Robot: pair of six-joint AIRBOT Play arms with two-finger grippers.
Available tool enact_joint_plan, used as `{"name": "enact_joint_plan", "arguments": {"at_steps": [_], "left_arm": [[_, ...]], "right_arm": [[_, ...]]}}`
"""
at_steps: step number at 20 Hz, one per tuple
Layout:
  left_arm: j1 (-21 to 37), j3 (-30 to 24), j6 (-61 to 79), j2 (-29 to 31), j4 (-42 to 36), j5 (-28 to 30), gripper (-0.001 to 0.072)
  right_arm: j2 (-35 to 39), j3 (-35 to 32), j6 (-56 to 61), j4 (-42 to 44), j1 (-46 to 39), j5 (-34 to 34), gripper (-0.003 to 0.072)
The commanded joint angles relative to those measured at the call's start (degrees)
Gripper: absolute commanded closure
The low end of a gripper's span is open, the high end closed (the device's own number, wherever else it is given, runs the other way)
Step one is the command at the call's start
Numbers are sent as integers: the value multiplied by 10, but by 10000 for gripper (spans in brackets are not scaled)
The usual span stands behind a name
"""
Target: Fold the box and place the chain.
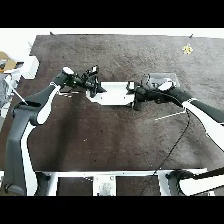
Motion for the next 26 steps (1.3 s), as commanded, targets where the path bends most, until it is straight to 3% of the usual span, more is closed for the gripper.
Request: {"name": "enact_joint_plan", "arguments": {"at_steps": [1, 17, 22, 26], "left_arm": [[0, 0, 0, 0, -1, 0, 698], [0, 0, 0, 0, -1, 0, 698], [0, 0, 0, 0, -1, 0, 698], [0, 0, 0, 0, -1, 0, 698]], "right_arm": [[3, 23, 1, 18, -16, 26, 13], [-128, 195, 63, -2, -46, 156, 12], [-184, 259, 63, 1, -48, 241, 12], [-214, 274, 45, 17, -47, 262, 12]]}}
